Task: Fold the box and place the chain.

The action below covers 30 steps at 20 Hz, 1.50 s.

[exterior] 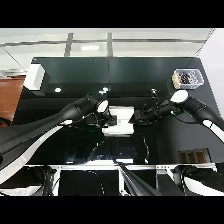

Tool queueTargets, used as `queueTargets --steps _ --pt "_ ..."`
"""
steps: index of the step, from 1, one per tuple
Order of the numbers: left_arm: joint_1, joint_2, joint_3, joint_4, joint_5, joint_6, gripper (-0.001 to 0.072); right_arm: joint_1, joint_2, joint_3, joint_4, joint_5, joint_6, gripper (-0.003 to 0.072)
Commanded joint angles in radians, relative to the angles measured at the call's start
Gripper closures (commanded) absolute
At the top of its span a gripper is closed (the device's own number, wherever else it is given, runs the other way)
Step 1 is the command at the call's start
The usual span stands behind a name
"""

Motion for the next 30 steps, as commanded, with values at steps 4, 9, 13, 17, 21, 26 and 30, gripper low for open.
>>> queueTargets --steps 4,9,13,17,21,26,30 --pt "-0.002 -0.001 0.000 -0.001 0.001 0.002 0.0678 0.162 0.002 0.092 -0.302 -0.037 0.310 0.0320" --pt "-0.006 -0.001 0.000 -0.001 0.001 0.002 0.0679 0.260 0.001 0.092 -0.481 -0.083 0.504 0.0320" --pt "-0.006 -0.001 0.000 -0.001 0.002 0.002 0.0678 0.304 -0.003 0.094 -0.546 -0.121 0.620 0.0321" --pt "-0.006 -0.001 0.000 -0.001 0.001 0.002 0.0679 0.353 -0.061 0.135 -0.569 -0.085 0.661 0.0321" --pt "-0.006 -0.001 0.000 0.000 0.005 0.002 0.0678 0.380 -0.095 0.154 -0.642 -0.046 0.768 0.0447" --pt "-0.006 -0.001 0.000 -0.001 0.009 0.002 0.0679 0.393 -0.097 0.156 -0.648 -0.041 0.777 0.0446" --pt "-0.006 -0.001 0.000 0.004 0.010 0.002 0.0678 0.409 -0.113 0.162 -0.677 -0.033 0.806 0.0446"
